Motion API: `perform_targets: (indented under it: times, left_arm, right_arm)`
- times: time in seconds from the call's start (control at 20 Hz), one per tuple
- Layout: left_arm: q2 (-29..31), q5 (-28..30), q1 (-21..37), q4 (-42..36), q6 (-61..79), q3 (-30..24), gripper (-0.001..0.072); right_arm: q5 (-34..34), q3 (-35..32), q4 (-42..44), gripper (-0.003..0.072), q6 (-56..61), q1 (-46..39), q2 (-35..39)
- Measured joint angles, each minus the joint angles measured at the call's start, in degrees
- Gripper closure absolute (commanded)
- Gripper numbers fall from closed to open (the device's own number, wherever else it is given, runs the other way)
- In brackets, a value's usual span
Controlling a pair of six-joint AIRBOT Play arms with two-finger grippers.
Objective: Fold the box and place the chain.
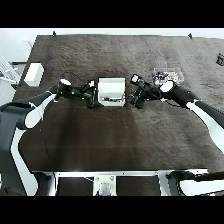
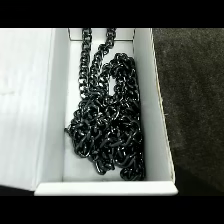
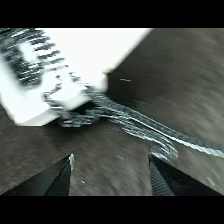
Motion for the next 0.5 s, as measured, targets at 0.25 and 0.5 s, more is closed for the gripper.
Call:
perform_targets:
  times: [0.25, 0.5]
  left_arm:
    - [0.0, 0.0, 0.0, 0.0, 0.0, 0.0, 0.0355]
    - [0.0, 0.2, 0.0, 0.0, 0.0, 0.0, 0.0355]
  right_arm:
    - [0.9, 0.4, 5.9, 0.0062, -14.4, -0.1, -3.1]
    - [1.1, 3.3, 8.0, 0.0026, -21.0, -0.2, -6.2]
